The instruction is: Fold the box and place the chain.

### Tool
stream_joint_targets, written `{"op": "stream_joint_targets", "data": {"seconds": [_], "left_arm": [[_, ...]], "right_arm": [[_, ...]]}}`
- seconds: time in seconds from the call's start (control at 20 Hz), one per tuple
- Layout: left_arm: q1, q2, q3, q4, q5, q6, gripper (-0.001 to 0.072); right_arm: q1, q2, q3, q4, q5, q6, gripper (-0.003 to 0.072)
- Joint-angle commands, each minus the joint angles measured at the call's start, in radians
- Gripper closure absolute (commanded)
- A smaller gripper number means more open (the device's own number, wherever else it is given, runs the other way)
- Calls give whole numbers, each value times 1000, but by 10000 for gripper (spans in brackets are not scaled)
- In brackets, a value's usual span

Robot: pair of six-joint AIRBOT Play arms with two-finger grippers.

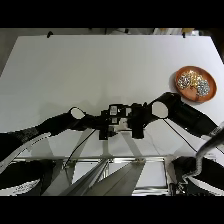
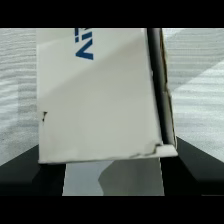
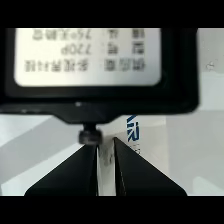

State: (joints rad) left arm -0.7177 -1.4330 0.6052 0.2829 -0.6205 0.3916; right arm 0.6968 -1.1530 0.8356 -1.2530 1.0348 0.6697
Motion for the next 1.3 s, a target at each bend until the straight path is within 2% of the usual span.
{"op": "stream_joint_targets", "data": {"seconds": [0.0,0.05,0.3,0.4,0.5,0.55,1.25], "left_arm": [[0,1,0,2,0,2,508],[-1,1,0,2,0,2,508],[0,1,0,2,0,2,508],[-1,1,0,2,0,2,508],[0,1,0,2,0,2,508],[-1,1,0,2,0,2,508],[-1,1,0,2,0,2,508]], "right_arm": [[0,1,-20,9,0,14,514],[0,2,-20,16,13,14,463],[0,32,-19,76,47,14,464],[0,61,-20,85,39,14,481],[-14,68,-20,84,39,14,620],[-24,68,-21,84,37,14,655],[-44,54,-113,126,-35,41,660]]}}
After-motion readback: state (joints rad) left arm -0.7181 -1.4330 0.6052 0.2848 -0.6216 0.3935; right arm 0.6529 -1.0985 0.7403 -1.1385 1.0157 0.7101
